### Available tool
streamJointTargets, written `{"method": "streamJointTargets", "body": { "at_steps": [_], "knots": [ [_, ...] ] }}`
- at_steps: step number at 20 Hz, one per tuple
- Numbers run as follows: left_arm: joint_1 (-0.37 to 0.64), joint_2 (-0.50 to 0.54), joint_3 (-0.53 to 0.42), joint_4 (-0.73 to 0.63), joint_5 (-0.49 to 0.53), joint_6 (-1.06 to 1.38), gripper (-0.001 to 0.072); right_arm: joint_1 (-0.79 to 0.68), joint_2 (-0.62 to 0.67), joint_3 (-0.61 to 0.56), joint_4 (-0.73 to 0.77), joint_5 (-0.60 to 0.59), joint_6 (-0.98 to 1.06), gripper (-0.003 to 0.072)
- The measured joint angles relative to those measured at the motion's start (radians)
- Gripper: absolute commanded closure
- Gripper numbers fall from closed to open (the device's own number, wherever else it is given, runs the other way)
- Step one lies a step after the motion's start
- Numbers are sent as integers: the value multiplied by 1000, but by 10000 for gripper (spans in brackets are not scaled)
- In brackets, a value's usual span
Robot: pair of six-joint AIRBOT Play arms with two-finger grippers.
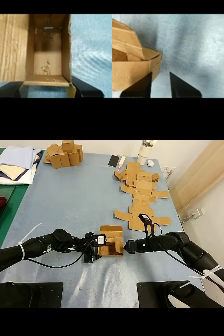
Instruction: Fold the box.
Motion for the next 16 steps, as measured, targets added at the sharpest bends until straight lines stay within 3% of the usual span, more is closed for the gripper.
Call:
{"method": "streamJointTargets", "body": {
  "at_steps": [11,12,16],
  "knots": [
    [0,0,0,0,0,0,99,1,-3,26,20,-51,41,340],
    [0,0,0,0,0,0,99,1,-3,29,20,-64,45,263],
    [0,0,0,0,0,0,99,2,-3,34,24,-99,45,260]
  ]
}}
